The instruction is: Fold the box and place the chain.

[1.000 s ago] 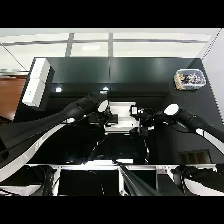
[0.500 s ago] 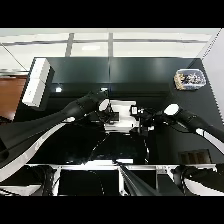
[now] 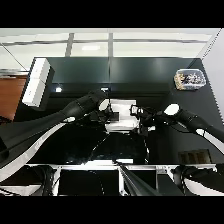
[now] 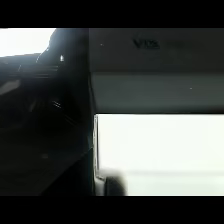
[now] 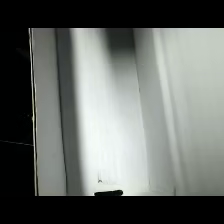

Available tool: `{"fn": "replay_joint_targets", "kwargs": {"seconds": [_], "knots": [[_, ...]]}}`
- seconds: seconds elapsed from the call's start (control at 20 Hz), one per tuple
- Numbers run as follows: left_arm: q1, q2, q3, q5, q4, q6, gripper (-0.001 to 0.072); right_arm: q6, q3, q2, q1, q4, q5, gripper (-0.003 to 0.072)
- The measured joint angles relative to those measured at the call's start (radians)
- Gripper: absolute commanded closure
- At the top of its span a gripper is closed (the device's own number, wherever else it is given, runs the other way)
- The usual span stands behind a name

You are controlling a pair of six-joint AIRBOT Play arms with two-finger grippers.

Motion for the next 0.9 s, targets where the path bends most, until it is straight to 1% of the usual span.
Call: {"fn": "replay_joint_targets", "kwargs": {"seconds": [0.1,0.3,0.35,0.4,0.6,0.65,0.7,0.75,0.8,0.9], "knots": [[0.0,0.0,0.0,0.0,-0.002,0.0,0.0686,0.047,0.0,0.027,-0.006,-0.047,0.0,0.002],[-0.001,0.0,0.0,-0.001,0.001,0.0,0.0684,0.127,0.0,0.116,-0.037,-0.15,0.053,0.0022],[-0.001,0.0,0.0,-0.001,0.001,0.0,0.0684,0.136,0.0,0.133,-0.045,-0.167,0.058,0.0075],[-0.001,0.0,0.0,-0.001,0.001,0.001,0.0684,0.139,0.0,0.145,-0.051,-0.18,0.065,0.0197],[-0.001,0.0,0.0,-0.005,0.001,0.004,0.0684,0.098,0.0,0.164,-0.05,-0.194,0.076,0.0216],[-0.001,0.0,0.0,-0.005,0.0,0.004,0.0684,0.081,0.0,0.166,-0.043,-0.187,0.069,0.0258],[-0.001,0.0,0.0,-0.005,0.0,0.003,0.0684,0.066,0.0,0.167,-0.035,-0.178,0.056,0.0361],[-0.001,0.0,0.0,-0.008,0.0,0.003,0.0684,0.054,0.0,0.167,-0.024,-0.159,0.043,0.048],[-0.001,0.0,0.0,-0.008,-0.001,0.003,0.0684,0.045,0.0,0.166,-0.014,-0.141,0.031,0.0506],[-0.001,0.0,0.0,-0.017,-0.003,0.003,0.0684,0.035,0.0,0.157,0.011,-0.111,0.009,0.0507]]}}
